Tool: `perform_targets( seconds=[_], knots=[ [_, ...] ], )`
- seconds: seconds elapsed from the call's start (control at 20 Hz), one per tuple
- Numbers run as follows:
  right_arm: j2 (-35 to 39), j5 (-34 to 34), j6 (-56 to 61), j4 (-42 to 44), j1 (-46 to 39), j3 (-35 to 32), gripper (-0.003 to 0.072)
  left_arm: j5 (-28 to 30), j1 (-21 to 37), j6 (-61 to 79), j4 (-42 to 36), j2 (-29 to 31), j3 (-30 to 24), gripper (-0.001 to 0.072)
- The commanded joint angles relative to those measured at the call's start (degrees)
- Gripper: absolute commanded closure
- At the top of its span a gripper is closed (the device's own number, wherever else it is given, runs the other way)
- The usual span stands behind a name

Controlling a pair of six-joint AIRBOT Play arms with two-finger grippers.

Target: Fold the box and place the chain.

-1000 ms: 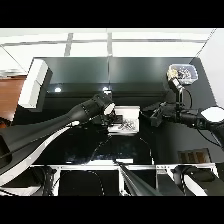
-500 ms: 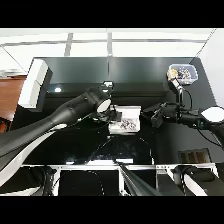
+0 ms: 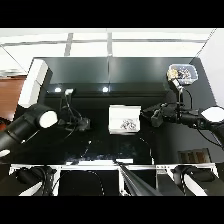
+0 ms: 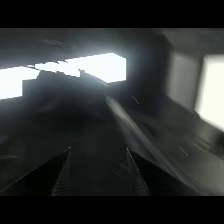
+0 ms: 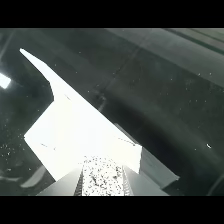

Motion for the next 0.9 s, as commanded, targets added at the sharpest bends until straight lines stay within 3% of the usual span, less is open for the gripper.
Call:
perform_targets(
  seconds=[0.0,0.1,0.2,0.4,0.5,0.6,0.7,0.85],
  knots=[
    [0.0,-0.2,1.4,0.0,0.0,0.0,0.0394,3.5,9.4,50.1,-40.6,1.8,-10.4,0.0284],
    [0.0,-0.2,2.0,0.0,0.0,0.0,0.0394,1.3,8.8,73.5,-46.4,-0.8,-10.5,0.0280],
    [0.0,-0.1,2.8,0.0,0.0,0.0,0.0395,4.5,6.4,90.8,-46.4,-3.3,-10.5,-0.0004],
    [0.0,0.2,3.5,0.0,0.0,0.0,0.0394,13.4,2.9,109.1,-45.0,-7.5,-10.1,-0.0006],
    [0.0,0.4,4.1,0.0,0.0,0.0,0.0395,16.0,1.9,111.6,-41.0,-9.3,-8.7,-0.0006],
    [0.0,0.5,4.2,0.0,0.0,0.0,0.0395,15.6,1.8,111.6,-35.7,-11.2,-5.6,-0.0004],
    [0.0,0.5,4.2,0.0,0.0,0.0,0.0395,11.4,3.0,111.6,-35.1,-13.9,-2.1,-0.0004],
    [0.0,0.5,4.2,0.0,0.0,0.0,0.0395,10.1,3.8,111.6,-35.1,-17.3,1.0,-0.0004]
  ],
)
